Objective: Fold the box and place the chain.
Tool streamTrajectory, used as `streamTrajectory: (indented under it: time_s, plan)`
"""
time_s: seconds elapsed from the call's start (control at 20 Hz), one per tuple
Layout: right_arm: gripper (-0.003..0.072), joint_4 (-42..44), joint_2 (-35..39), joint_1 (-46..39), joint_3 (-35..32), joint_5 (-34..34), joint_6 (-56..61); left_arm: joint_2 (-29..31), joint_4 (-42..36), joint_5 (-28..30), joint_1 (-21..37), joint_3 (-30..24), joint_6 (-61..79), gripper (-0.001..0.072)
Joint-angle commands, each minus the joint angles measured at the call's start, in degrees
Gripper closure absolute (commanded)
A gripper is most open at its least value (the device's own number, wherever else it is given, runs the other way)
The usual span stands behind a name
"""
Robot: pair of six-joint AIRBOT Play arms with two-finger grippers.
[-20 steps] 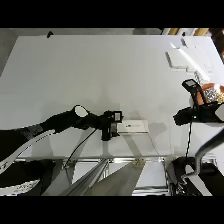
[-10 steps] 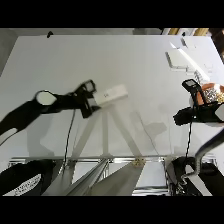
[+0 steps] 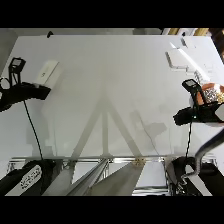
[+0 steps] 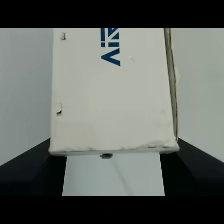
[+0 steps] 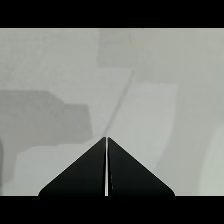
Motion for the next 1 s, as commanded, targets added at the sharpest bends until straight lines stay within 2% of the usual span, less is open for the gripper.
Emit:
streamTrajectory:
  time_s: [0.0,0.1,0.15,0.3,0.45,0.75,0.95]
  plan:
    - [0.0673,0.00,0.04,-0.04,-0.02,-0.02,0.00,-2.16,14.03,-3.39,4.20,0.04,-14.58,0.0287]
    - [0.0673,0.00,0.04,-0.04,-0.02,0.00,0.00,-3.67,16.76,-6.40,4.22,0.04,-18.16,0.0222]
    - [0.0673,0.00,0.04,-0.04,-0.02,0.00,0.00,-3.93,16.81,-7.52,4.22,0.04,-18.25,0.0150]
    - [0.0673,0.00,0.04,-0.04,-0.02,0.00,0.00,-3.93,16.65,-8.61,4.20,0.04,-18.27,0.0017]
    - [0.0673,0.00,0.04,-0.04,-0.02,-0.02,0.00,-2.56,16.55,-8.98,3.82,0.04,-18.25,0.0016]
    - [0.0673,0.00,0.04,-0.04,-0.02,-0.02,0.00,5.66,16.39,-7.21,-0.44,0.04,-18.27,0.0017]
    - [0.0673,0.00,0.04,-0.04,-0.02,0.00,0.00,7.15,16.41,-6.60,-1.38,0.04,-18.97,0.0017]
